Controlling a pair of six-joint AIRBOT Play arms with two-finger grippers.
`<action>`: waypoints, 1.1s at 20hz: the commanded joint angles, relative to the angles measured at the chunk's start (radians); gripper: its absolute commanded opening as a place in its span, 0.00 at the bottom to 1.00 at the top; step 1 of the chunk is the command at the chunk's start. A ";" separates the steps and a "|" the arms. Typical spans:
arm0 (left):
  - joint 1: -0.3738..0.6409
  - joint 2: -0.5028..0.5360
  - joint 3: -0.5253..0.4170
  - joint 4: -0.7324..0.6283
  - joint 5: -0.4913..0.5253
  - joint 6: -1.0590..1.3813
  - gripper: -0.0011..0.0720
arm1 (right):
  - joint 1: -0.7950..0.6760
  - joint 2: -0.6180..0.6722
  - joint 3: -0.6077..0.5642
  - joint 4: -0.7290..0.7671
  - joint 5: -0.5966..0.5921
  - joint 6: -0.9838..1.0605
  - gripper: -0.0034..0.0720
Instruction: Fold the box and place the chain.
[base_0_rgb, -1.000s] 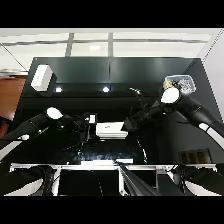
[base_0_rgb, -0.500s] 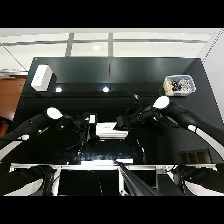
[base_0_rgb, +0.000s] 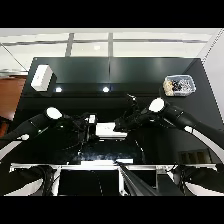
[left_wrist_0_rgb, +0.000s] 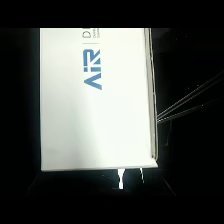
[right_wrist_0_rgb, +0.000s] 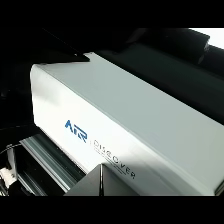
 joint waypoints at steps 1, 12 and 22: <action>0.000 0.000 0.000 -0.003 0.002 -0.003 0.62 | 0.011 -0.005 0.000 -0.011 -0.014 0.005 0.09; 0.004 0.005 0.000 0.007 0.002 -0.019 0.76 | -0.343 0.333 0.039 -0.036 0.159 -0.012 0.09; 0.120 0.242 0.052 0.172 -0.195 -0.464 0.98 | -0.452 0.356 0.039 -0.130 0.196 -0.014 0.09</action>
